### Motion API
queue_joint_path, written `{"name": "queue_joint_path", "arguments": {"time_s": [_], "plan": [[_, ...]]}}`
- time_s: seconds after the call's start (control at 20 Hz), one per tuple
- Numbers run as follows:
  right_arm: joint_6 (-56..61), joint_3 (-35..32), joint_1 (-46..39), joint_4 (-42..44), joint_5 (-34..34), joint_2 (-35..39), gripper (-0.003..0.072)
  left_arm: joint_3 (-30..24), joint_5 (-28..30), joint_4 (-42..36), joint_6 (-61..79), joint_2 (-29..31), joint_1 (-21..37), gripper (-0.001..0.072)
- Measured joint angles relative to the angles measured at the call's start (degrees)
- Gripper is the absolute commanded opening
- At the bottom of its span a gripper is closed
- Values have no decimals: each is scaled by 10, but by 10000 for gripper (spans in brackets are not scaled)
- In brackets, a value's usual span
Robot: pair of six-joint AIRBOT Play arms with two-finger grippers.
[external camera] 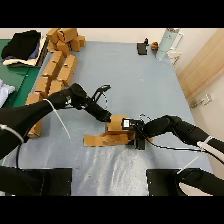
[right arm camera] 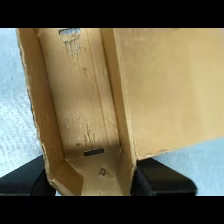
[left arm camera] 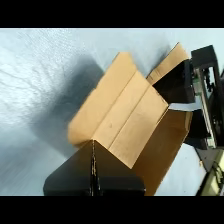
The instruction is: Fold the box.
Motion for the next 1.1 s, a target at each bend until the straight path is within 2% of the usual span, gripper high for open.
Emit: {"name": "queue_joint_path", "arguments": {"time_s": [0.15,0.35,0.4,0.45,0.55,0.7,1.1], "plan": [[0,0,0,-1,-1,0,575,-14,3,58,6,60,7,9],[0,0,0,-2,-2,0,575,-93,19,104,59,177,10,17],[0,0,0,-2,-2,0,575,-118,20,110,85,205,10,286],[0,0,0,-2,-2,0,575,-145,23,116,116,230,10,697],[0,0,0,-2,-2,0,575,-189,35,125,176,260,10,684],[0,0,0,-2,-2,0,575,-228,51,129,242,264,6,683],[0,0,0,-2,-3,0,575,-249,152,129,317,203,-84,682]]}}
